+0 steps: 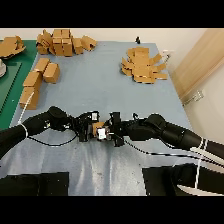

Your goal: Fold the box.

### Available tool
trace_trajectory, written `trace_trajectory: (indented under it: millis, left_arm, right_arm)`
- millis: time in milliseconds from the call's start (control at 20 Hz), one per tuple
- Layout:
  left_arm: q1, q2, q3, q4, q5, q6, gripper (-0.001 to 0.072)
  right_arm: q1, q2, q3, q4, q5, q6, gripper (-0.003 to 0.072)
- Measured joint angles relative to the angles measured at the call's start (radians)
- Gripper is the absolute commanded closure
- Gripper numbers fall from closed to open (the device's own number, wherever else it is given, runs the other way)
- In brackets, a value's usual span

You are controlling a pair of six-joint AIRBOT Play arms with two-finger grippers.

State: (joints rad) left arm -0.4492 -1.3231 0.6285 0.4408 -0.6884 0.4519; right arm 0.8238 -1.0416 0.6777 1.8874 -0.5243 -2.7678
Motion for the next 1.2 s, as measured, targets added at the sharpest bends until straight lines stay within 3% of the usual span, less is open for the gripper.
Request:
trace_trajectory:
  millis: [750,950,1200]
  left_arm:
    - [0.0,0.0,0.0,0.0,0.001,0.0,0.0118]
    - [0.0,0.0,0.0,0.0,0.0,0.0,0.0118]
    - [0.0,0.0,0.0,0.0,-0.001,0.0,0.0118]
  right_arm:
    - [0.021,-0.021,0.002,-0.091,0.074,0.003,0.0312]
    - [0.024,-0.016,0.002,-0.116,0.079,0.004,0.0403]
    - [0.024,-0.011,0.002,-0.13,0.08,0.01,0.0405]
